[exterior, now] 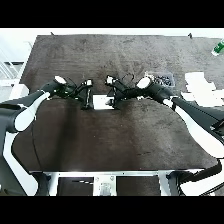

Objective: Fold the box and place the chain.

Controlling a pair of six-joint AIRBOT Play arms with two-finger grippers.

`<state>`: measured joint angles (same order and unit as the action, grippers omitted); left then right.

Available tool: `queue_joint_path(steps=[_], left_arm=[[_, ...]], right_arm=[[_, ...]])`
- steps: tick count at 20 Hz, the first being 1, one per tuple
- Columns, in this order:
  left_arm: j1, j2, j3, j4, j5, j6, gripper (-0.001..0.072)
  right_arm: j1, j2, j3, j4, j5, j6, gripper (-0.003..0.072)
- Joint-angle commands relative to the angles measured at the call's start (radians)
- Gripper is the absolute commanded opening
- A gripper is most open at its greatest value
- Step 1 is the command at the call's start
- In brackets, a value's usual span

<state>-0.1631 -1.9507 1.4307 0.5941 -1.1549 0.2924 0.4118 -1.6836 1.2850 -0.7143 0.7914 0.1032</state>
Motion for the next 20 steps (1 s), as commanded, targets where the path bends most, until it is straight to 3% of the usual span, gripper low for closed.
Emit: queue_joint_path(steps=[1,12,18,20], left_arm=[[0.000,0.001,0.001,0.002,-0.005,0.003,0.0488],[0.000,0.001,0.001,0.002,-0.005,0.003,0.0488],[0.000,0.001,0.001,0.001,-0.005,0.003,0.0488],[0.000,0.001,0.001,0.001,-0.005,0.003,0.0488]], right_arm=[[-0.002,0.034,-0.003,0.000,-0.025,-0.010,0.0442],[-0.002,0.069,-0.016,0.003,-0.089,-0.026,0.0443],[-0.002,0.101,-0.016,0.053,0.080,-0.024,0.0444],[-0.002,0.101,-0.032,0.053,0.085,-0.025,0.0444]])
